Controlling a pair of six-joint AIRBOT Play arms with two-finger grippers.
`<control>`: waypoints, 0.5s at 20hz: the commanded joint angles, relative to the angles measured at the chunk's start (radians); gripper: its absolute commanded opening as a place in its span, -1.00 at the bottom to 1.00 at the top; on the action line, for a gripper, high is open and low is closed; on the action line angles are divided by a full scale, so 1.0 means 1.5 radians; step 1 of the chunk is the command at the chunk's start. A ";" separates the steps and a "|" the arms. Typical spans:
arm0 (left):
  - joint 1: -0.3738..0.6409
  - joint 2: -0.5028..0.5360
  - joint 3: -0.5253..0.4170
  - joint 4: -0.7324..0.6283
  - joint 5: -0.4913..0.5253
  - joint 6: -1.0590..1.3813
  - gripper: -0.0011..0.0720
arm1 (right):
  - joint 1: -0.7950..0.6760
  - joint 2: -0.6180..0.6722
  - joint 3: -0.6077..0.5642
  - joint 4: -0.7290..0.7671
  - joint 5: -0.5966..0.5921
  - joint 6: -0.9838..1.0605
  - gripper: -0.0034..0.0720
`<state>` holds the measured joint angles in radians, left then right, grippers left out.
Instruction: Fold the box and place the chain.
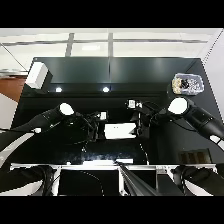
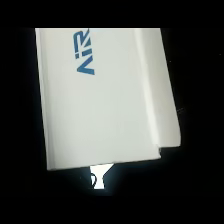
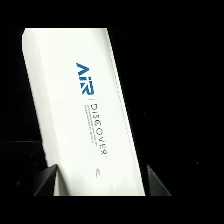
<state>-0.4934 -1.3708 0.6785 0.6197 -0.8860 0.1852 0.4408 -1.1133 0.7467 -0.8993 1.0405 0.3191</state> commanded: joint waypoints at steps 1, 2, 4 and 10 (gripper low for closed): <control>0.000 -0.001 0.000 0.000 0.000 0.001 0.36 | 0.017 -0.001 -0.005 -0.001 -0.022 0.002 0.49; 0.000 -0.001 0.000 0.000 0.000 0.001 0.36 | 0.019 -0.001 -0.005 0.004 -0.022 0.002 0.48; 0.000 -0.001 0.000 0.000 0.000 0.001 0.36 | 0.019 -0.001 -0.005 0.007 -0.020 0.005 0.04; 0.000 -0.001 0.000 0.000 0.000 0.001 0.36 | 0.019 0.000 -0.005 0.007 -0.020 0.012 0.03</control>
<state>-0.4931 -1.3708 0.6785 0.6189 -0.8833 0.1852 0.4683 -1.1141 0.7395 -0.8906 1.0126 0.3332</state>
